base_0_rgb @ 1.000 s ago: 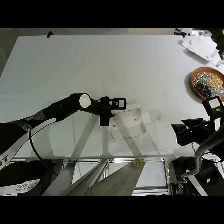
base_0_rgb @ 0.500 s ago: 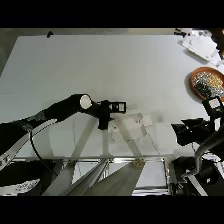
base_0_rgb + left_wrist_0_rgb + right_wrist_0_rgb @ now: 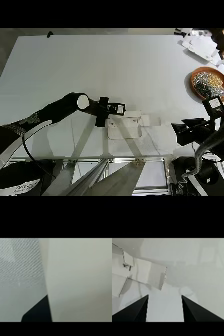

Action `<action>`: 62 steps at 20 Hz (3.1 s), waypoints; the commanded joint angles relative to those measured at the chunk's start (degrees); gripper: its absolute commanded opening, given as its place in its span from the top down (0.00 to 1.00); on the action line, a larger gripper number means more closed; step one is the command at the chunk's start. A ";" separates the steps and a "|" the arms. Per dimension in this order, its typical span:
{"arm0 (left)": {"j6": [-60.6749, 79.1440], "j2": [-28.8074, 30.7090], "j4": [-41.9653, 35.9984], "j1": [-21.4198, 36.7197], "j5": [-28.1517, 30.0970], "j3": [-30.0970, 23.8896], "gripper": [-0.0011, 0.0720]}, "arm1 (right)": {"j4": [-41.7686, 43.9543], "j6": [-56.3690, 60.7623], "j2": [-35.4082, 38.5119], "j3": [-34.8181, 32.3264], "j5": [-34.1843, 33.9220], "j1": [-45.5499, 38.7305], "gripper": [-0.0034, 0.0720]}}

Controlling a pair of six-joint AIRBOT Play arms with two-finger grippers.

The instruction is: Fold the box and place the chain.

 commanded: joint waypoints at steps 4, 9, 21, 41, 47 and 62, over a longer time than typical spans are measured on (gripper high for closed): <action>-5.95 -0.66 4.55 -0.04 -3.21 0.04 0.98 | 0.02 0.02 0.02 0.02 -0.13 0.00 0.35; -5.90 -1.51 4.42 -0.04 -4.15 0.04 0.98 | 0.02 0.02 0.02 0.00 -0.13 0.00 0.35; 4.20 -1.81 -0.79 0.52 -9.66 3.19 0.99 | 0.00 0.02 0.02 0.00 -0.17 0.00 0.35; -4.31 -6.95 1.60 1.79 -10.86 7.41 0.98 | 0.02 0.02 0.02 0.00 -0.20 0.00 0.35; -6.62 -7.72 1.60 1.77 -10.91 7.41 0.98 | 0.02 0.02 0.02 0.00 -0.20 0.00 0.35; -6.62 -7.48 1.60 1.77 -11.41 7.41 0.94 | 1.33 -3.58 0.02 0.00 -0.22 0.00 0.35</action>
